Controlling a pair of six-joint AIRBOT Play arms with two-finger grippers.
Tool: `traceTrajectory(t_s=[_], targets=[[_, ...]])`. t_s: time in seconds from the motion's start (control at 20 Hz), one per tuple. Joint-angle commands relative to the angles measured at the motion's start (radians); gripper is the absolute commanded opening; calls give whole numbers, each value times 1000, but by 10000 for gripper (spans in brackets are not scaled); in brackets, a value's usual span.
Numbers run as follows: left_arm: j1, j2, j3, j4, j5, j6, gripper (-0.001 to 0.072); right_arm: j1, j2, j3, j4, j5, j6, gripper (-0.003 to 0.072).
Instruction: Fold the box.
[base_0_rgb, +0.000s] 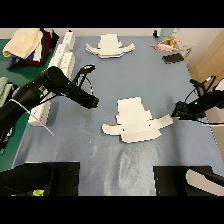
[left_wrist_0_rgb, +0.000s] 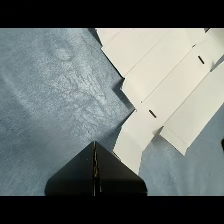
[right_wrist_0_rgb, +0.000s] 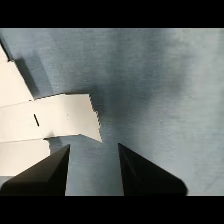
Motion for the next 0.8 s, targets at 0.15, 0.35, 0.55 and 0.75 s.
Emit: traceTrajectory(t_s=[0.15, 0.35, 0.55, 0.75], targets=[[0, 0, 0, -6, 0, 0, 12, -1, -165, 2, 91, 27, -111, 450], [0, 0, 0, -6, 10, 0, 12, 0, -178, 2, 137, 46, -181, 438], [0, 0, 0, -47, 29, 0, 12, 1, -201, 2, 235, 69, -259, 334], [0, 0, 0, -73, 28, 0, 12, 2, -221, 2, 314, 92, -300, 187]])
